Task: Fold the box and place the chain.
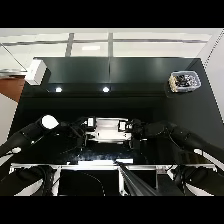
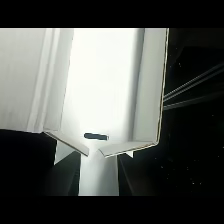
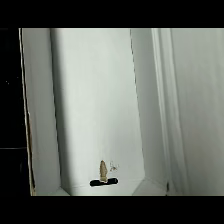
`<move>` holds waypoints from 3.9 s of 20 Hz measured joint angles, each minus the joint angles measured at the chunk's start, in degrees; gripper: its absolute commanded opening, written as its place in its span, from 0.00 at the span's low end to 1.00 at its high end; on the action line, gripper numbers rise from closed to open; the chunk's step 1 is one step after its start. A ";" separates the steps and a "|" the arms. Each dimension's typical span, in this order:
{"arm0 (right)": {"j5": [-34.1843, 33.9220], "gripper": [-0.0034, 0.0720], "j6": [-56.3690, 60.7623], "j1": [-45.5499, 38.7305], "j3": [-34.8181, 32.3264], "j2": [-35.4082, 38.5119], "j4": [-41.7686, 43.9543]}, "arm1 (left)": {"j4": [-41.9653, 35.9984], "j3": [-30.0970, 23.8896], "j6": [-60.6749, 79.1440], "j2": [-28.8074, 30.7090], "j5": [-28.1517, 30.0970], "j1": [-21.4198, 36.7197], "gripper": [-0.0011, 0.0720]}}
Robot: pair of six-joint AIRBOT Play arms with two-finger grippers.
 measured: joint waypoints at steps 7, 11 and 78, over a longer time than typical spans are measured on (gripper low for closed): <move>0.00 0.79 0.02 0.00 0.00 0.00 0.00 | -0.17 0.13 0.00 0.00 2.01 -1.62 0.38; -0.02 0.79 0.04 0.00 0.00 0.00 0.00 | -1.66 0.13 0.00 -0.02 3.21 -4.35 0.23; 0.02 0.79 0.04 0.00 0.00 0.00 -0.15 | -9.49 -4.70 -58.18 -7.63 -16.74 26.10 0.97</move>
